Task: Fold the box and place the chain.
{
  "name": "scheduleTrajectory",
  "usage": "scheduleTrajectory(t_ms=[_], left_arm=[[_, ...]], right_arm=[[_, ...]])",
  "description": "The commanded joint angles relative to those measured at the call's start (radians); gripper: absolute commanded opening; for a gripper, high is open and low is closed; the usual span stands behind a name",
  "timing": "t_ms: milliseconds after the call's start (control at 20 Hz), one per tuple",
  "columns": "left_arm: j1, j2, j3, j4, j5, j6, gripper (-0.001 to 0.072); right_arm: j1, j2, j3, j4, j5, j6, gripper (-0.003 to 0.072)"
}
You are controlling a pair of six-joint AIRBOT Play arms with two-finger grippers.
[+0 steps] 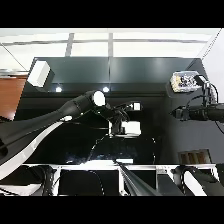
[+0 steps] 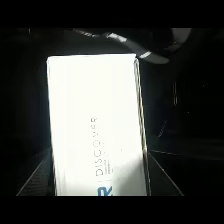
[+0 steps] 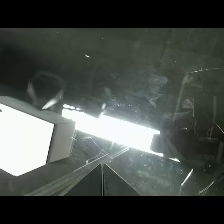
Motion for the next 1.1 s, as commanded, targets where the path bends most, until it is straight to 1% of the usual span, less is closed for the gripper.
scheduleTrajectory(t_ms=[0, 200, 250, 300, 350, 450, 550, 650, 700, 750, 800, 950, 1050], left_arm=[[-0.046, -0.005, 0.001, 0.070, 0.107, -0.002, 0.0707], [-0.072, -0.021, 0.001, 0.122, 0.151, -0.010, 0.0705], [-0.072, -0.020, 0.002, 0.146, 0.155, -0.048, 0.0590], [-0.071, -0.014, 0.002, 0.194, 0.150, -0.094, 0.0333], [-0.067, -0.004, 0.002, 0.247, 0.137, -0.127, 0.0287], [-0.048, 0.031, 0.002, 0.370, 0.103, -0.208, 0.0287], [0.002, 0.077, 0.002, 0.541, 0.064, -0.376, 0.0288], [0.097, 0.122, 0.001, 0.708, 0.012, -0.556, 0.0289], [0.166, 0.141, 0.001, 0.774, -0.023, -0.647, 0.0289], [0.240, 0.154, 0.001, 0.812, -0.061, -0.728, 0.0290], [0.330, 0.164, 0.001, 0.839, -0.109, -0.806, 0.0290], [0.617, 0.173, 0.001, 0.845, -0.238, -0.989, 0.0290], [0.807, 0.173, 0.001, 0.840, -0.276, -1.066, 0.0290]], right_arm=[[0.000, 0.000, 0.000, -0.001, -0.003, 0.000, 0.0017], [0.000, 0.000, 0.000, -0.001, -0.003, 0.005, 0.0018], [0.000, 0.000, 0.000, -0.001, -0.003, 0.007, 0.0018], [0.000, 0.000, 0.000, -0.001, -0.003, 0.007, 0.0018], [0.000, 0.000, 0.000, -0.002, -0.003, 0.007, 0.0018], [0.000, 0.000, 0.000, -0.004, -0.003, 0.008, 0.0018], [0.000, 0.000, 0.000, -0.005, -0.005, 0.008, 0.0018], [0.000, 0.000, 0.000, -0.005, -0.010, 0.008, 0.0018], [0.000, 0.000, 0.000, -0.005, -0.012, 0.008, 0.0018], [0.000, 0.000, 0.000, -0.004, -0.015, 0.010, 0.0018], [0.000, 0.000, 0.000, -0.004, -0.017, 0.011, 0.0018], [0.000, 0.000, 0.000, -0.005, -0.021, 0.011, 0.0018], [0.000, 0.000, 0.000, -0.004, -0.024, 0.011, 0.0018]])
